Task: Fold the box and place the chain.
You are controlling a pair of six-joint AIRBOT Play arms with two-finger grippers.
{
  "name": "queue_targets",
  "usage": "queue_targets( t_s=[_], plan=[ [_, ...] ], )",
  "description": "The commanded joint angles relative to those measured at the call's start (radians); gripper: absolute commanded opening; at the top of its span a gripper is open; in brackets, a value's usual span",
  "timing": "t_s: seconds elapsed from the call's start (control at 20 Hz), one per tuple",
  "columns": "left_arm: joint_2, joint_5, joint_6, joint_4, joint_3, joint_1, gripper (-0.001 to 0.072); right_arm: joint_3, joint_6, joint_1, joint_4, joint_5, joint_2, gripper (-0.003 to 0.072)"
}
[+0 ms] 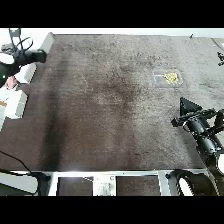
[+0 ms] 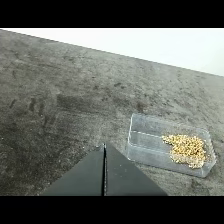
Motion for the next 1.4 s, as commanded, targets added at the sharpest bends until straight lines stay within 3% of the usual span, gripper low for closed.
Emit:
queue_targets(
  t_s=[0.0,0.3,0.7,0.75,0.8,1.1,1.35],
  plan=[
    [-0.069,0.123,-0.143,0.105,-0.058,0.053,0.0008,-0.001,0.000,0.000,0.000,0.000,0.000,0.0016],
    [-0.209,0.197,-0.069,0.106,-0.057,0.050,0.0011,0.000,0.000,0.000,0.000,0.000,0.000,0.0016],
    [-0.268,0.236,-0.048,0.106,-0.057,0.050,0.0014,0.000,0.000,0.000,0.000,0.000,0.000,0.0016],
    [-0.268,0.227,-0.044,0.106,-0.057,0.050,0.0334,-0.001,0.000,0.000,0.000,0.000,0.000,0.0016],
    [-0.268,0.241,-0.046,0.103,-0.057,0.050,0.0716,0.000,0.000,0.000,0.000,0.000,0.000,0.0016],
    [-0.192,0.201,-0.048,0.104,-0.055,0.050,0.0720,0.000,0.000,0.000,0.000,0.000,0.000,0.0016],
    [0.029,0.098,-0.054,0.105,-0.055,0.050,0.0720,0.000,0.000,0.000,0.000,0.000,0.000,0.0016]
  ],
)
